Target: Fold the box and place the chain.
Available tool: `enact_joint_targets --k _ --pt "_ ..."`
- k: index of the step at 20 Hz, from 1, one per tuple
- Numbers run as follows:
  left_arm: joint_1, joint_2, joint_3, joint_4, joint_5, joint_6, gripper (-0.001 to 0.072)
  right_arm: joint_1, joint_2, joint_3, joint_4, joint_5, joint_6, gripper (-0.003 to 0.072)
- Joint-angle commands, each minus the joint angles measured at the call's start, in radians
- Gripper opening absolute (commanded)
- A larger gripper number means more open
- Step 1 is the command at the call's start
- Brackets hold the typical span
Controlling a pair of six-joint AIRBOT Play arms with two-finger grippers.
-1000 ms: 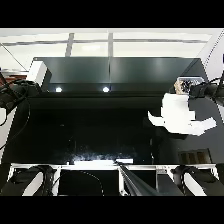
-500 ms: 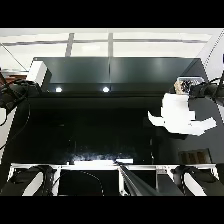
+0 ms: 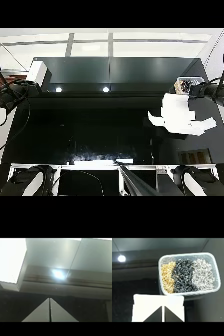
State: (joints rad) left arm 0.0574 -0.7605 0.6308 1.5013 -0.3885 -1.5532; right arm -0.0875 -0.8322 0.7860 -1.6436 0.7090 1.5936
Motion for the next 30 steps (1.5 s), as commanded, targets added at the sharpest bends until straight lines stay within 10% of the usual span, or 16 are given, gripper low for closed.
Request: enact_joint_targets --k 1,2,3,4,5,10,13,17,21,30 --pt "-0.001 -0.002 0.001 -0.066 -0.031 0.0 0.0037 0.0 0.001 0.0 0.047 -0.043 0.0 0.0043" --pt "-0.004 -0.003 0.001 -0.101 -0.059 0.001 0.0055 0.0 0.0 0.0 0.056 -0.043 0.0 0.0055" --pt "-0.011 -0.006 0.001 -0.111 -0.09 0.001 0.0249 0.0 -0.003 0.0 0.056 -0.043 0.0 0.0368" --pt "-0.023 -0.009 0.0 -0.134 -0.118 0.0 0.0615 0.0 -0.008 0.0 0.046 -0.03 -0.003 0.0711" --pt "-0.04 -0.011 0.0 -0.134 -0.129 -0.002 0.0713 -0.003 -0.013 0.0 0.006 -0.006 -0.003 0.0711" --pt "-0.108 -0.011 0.003 -0.13 -0.184 0.002 0.0712 -0.38 -0.061 0.0 -0.219 0.074 0.158 0.0709" --pt "-0.143 -0.013 0.003 -0.13 -0.2 0.002 0.0712 -0.759 -0.13 0.0 0.02 0.13 0.098 0.0709" --pt "-0.167 -0.016 0.003 -0.132 -0.196 0.002 0.0712 -1.037 -0.303 0.016 0.717 0.41 -0.562 0.0709" --pt "-0.17 -0.04 0.003 -0.131 -0.197 0.002 0.0712 -1.031 -0.506 0.089 0.784 0.736 -0.655 0.0709" --pt "-0.17 -0.051 0.003 -0.131 -0.196 0.002 0.0712 -0.887 -0.65 0.136 0.671 0.642 -0.665 0.0602"
